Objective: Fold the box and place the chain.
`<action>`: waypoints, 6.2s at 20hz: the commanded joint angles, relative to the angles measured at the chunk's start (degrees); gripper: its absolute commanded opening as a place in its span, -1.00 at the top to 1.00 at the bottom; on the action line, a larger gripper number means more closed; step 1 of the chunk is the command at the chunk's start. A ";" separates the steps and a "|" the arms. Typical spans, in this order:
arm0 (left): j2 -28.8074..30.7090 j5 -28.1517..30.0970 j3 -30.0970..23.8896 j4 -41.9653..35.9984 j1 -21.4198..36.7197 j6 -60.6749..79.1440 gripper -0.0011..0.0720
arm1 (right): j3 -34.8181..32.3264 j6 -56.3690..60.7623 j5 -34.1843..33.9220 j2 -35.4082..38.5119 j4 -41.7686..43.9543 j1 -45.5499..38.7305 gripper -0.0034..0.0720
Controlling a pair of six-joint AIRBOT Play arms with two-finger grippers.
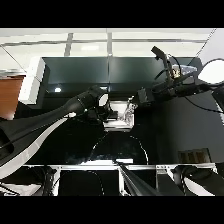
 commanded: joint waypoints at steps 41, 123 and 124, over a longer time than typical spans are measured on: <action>21.53 -6.38 -13.00 12.41 12.41 20.70 -0.45 | -3.39 1.73 2.16 -0.04 -17.42 -10.29 -0.01; 9.18 21.70 -24.11 -52.39 17.68 139.51 0.07 | -8.48 -57.55 -6.03 -12.02 -2.78 0.96 -1.00; 9.18 21.70 -24.11 -52.39 17.68 139.51 0.07 | -8.48 -58.80 -6.64 -12.17 -2.78 1.27 -1.00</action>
